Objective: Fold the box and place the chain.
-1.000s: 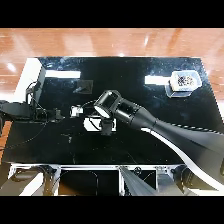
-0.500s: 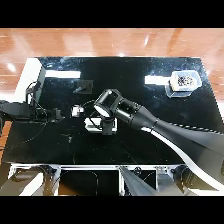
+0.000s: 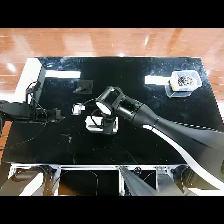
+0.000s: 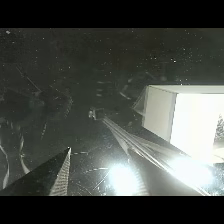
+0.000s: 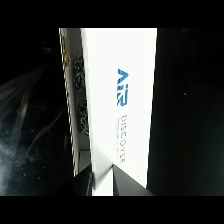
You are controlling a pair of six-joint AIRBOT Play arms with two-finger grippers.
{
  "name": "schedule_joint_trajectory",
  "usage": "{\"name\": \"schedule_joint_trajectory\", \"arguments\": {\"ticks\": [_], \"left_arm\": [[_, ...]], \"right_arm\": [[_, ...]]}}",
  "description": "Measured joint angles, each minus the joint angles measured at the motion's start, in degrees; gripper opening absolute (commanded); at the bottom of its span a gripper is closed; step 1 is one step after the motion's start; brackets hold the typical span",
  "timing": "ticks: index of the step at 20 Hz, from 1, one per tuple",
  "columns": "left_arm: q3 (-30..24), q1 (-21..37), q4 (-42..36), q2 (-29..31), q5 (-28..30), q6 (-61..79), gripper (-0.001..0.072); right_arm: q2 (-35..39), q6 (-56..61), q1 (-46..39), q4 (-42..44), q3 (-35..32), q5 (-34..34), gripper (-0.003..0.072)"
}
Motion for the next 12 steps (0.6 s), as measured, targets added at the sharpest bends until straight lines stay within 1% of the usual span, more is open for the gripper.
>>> {"name": "schedule_joint_trajectory", "arguments": {"ticks": [12], "left_arm": [[0.0,0.0,0.0,0.0,0.04,0.02,0.0466]], "right_arm": [[-0.5,0.0,-0.11,2.14,0.0,-0.35,0.014]]}}
